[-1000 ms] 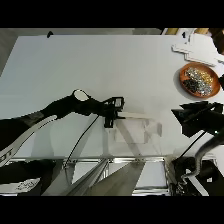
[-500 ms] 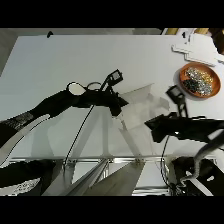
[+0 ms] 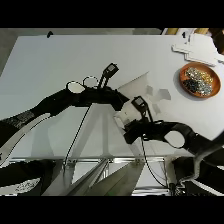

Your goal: Fold the box and place the chain.

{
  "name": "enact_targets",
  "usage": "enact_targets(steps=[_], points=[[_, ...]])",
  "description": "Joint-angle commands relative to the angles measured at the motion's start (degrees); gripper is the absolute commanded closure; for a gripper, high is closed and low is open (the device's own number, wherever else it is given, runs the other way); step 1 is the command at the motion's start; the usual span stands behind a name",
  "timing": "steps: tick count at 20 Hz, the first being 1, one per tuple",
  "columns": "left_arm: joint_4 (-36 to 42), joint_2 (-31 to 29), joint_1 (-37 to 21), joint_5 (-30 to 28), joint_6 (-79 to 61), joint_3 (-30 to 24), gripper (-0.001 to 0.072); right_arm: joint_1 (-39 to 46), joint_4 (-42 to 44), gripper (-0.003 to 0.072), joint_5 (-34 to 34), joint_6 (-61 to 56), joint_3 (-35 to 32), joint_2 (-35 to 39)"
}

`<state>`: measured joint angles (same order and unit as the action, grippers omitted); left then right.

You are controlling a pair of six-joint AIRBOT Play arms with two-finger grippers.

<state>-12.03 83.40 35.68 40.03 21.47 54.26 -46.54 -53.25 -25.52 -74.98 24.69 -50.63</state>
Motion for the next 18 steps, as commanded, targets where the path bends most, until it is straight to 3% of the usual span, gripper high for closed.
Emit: enact_targets(steps=[1, 7, 9, 13, 18], points=[[0.6, 0.3, -0.1, -0.2, 0.6, 0.0, 0.0706, -5.7, 1.4, 0.0667, 7.4, 0.0, -0.2, -0.5], [0.6, 2.7, -0.1, 0.2, 0.6, 0.0, 0.0706, -5.5, -0.4, 0.0667, 5.8, 0.5, -0.2, 5.6], [-0.6, 3.7, -0.1, 2.5, -1.7, 0.0, 0.0706, -5.5, -0.3, 0.0667, 2.2, 0.5, -0.1, 5.6], [-12.6, 3.9, 0.0, 11.4, -15.3, 0.0, 0.0706, -5.5, -0.9, 0.0666, -8.4, 3.6, 3.1, 9.0], [-15.8, 3.9, 0.0, 13.8, -27.1, 0.0, 0.0706, -5.5, -15.5, 0.0667, -10.1, 1.4, 7.9, 22.7]])
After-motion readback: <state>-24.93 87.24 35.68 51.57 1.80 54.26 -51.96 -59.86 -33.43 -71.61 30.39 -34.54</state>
